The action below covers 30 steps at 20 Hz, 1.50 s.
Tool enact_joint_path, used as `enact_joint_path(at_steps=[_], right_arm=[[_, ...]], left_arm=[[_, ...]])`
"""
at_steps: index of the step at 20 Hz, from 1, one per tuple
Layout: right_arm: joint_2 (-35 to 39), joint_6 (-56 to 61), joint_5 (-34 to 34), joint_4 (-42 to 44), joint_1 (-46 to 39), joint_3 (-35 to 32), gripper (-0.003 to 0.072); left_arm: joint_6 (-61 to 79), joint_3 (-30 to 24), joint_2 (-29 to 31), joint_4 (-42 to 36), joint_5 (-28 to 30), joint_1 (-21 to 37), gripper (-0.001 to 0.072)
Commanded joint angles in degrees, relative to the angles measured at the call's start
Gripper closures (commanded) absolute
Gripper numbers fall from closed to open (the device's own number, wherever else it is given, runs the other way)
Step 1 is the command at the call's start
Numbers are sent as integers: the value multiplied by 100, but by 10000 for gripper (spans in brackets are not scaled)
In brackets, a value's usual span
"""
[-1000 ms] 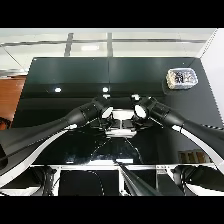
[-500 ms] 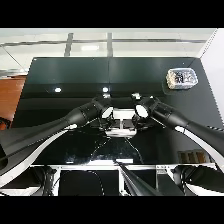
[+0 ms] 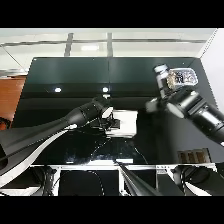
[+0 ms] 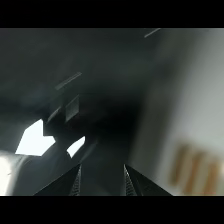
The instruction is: Fold the box and place the chain.
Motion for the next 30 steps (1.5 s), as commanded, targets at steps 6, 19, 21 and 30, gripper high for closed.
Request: enact_joint_path(at_steps=[6, 19, 21, 30], right_arm=[[-1097, 125, -2789, 1270, -3038, 24, -16], [-4409, 1902, -496, 3541, -4315, 4229, -15], [-4520, 1878, -704, 3628, -4321, 4229, -15], [-4647, 1521, -702, 3856, -4258, 4227, -14]], left_arm=[[11, 4, 4, 20, 15, 20, 682], [11, 4, 4, 20, 0, 61, 682], [11, 4, 4, 20, 26, 61, 682], [11, 4, 4, 20, 125, 70, 682]])
